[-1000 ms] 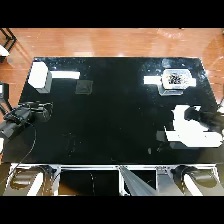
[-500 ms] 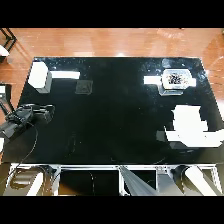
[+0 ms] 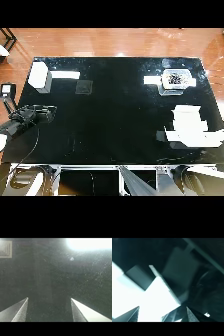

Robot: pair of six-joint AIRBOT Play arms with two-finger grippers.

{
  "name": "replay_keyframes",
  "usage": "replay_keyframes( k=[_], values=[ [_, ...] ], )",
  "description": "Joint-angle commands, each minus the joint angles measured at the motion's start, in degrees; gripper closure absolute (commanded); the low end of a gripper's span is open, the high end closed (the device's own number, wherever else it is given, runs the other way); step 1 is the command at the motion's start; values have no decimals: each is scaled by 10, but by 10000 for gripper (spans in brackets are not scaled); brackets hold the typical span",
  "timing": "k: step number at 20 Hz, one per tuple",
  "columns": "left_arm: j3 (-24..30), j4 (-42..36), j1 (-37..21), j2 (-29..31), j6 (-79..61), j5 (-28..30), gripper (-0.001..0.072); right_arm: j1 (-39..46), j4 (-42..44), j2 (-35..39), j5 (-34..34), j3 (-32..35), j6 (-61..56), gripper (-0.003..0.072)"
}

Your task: Fold the box and place the chain.

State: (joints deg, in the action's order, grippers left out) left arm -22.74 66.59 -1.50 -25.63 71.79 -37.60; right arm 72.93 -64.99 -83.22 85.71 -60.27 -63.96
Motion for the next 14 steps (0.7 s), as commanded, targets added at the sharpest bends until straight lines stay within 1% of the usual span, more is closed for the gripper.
replay_keyframes(
  k=[1, 3, 5, 9, 14],
  values=[
    [0, 0, 0, -2, 0, 3, 80, -3, 29, -87, 99, -62, 23, -23],
    [0, 0, 0, -2, 0, 3, 80, -16, -2, -117, 104, -85, 23, -23],
    [0, 0, 0, -2, 0, 4, 80, -25, -16, -133, 90, -101, 28, -23],
    [0, 0, 0, -2, 0, 14, 80, -34, -11, -135, 64, -108, 53, -23],
    [0, 0, 0, -2, 0, 16, 80, -42, 21, -156, 78, -108, 64, -22]
  ],
)
